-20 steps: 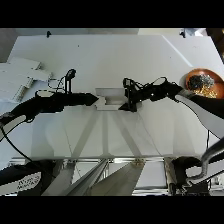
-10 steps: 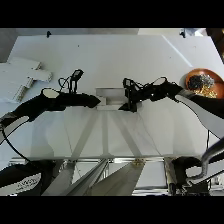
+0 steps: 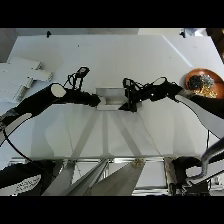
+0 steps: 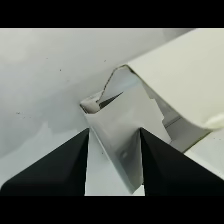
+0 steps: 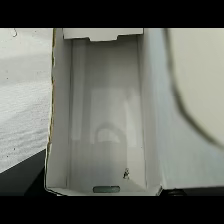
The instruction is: Fold the box and place the chain.
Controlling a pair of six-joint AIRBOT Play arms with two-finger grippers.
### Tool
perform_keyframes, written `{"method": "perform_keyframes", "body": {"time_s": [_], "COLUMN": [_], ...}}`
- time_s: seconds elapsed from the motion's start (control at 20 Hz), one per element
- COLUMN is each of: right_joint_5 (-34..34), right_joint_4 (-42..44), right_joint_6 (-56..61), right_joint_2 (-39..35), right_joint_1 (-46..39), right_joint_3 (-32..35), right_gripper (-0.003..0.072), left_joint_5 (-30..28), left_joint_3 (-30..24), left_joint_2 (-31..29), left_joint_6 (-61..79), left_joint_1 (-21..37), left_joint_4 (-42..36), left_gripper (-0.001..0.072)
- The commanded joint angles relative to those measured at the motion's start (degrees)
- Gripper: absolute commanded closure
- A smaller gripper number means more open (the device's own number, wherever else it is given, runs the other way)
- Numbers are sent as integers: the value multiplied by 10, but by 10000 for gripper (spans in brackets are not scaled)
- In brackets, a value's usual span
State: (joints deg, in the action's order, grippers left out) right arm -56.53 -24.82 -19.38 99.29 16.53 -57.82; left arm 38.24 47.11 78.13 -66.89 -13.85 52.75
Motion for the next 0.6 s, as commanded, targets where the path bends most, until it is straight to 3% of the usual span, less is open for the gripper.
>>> {"method": "perform_keyframes", "body": {"time_s": [0.0, 0.1, 0.3, 0.55], "right_joint_5": [0, 0, 0, 0], "right_joint_4": [0, 0, 0, 0], "right_joint_6": [0, 0, 0, 0], "right_joint_2": [0, 0, 0, 0], "right_joint_1": [0, 0, 0, 0], "right_joint_3": [0, 0, 0, 0], "right_gripper": [169, 169, 169, 169], "left_joint_5": [23, 27, 43, 121], "left_joint_3": [14, 18, 36, 83], "left_joint_2": [3, 7, 11, 43], "left_joint_6": [-117, -142, -160, -234], "left_joint_1": [-16, -20, -28, -31], "left_joint_4": [107, 118, 129, 187], "left_gripper": [399, 436, 436, 436]}}
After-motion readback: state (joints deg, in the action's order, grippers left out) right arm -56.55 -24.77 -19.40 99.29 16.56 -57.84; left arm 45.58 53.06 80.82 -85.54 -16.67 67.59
